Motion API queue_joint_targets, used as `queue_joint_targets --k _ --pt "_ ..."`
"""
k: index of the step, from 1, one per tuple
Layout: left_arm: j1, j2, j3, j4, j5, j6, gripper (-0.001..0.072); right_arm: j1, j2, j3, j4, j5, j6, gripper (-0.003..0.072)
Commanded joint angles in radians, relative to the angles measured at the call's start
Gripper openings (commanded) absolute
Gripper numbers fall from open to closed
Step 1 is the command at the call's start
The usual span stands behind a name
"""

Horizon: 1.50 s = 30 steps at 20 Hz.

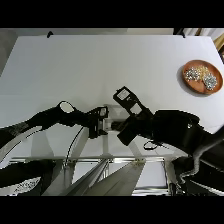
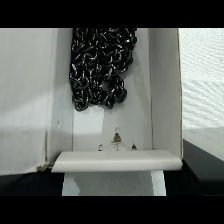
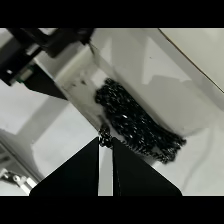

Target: Fold the box and place the chain.

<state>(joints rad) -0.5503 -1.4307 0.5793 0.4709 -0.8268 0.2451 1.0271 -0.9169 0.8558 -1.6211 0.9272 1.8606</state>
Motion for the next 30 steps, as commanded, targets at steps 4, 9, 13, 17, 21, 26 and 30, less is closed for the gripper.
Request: queue_joint_targets --k 4,9,13,17,21,26,30 --pt "0.0 0.0 0.0 0.0 0.0 0.0 0.0275 0.019 0.0 0.001 0.029 -0.174 0.002 0.0006" --pt "0.0 0.0 0.0 0.0 0.0 0.0 0.0275 0.019 -0.016 0.001 0.021 -0.186 0.002 0.0006" --pt "0.0 0.0 0.0 0.0 0.0 0.0 0.0275 0.019 -0.095 0.001 0.021 -0.187 0.002 0.0006" --pt "0.0 0.0 0.0 0.0 0.0 0.0 0.0275 0.018 -0.193 0.001 0.002 -0.186 0.064 0.0006" --pt "0.0 0.0 0.0 0.0 0.0 0.0 0.0275 0.018 -0.233 0.001 -0.085 -0.184 0.236 0.0006" --pt "0.0 0.0 0.0 0.0 0.0 0.0 0.0275 0.018 -0.247 0.001 -0.103 -0.171 0.3 0.0083" --pt "0.0 0.0 0.0 0.0 0.0 0.0 0.0275 0.018 -0.245 0.001 -0.108 -0.153 0.314 0.0202"
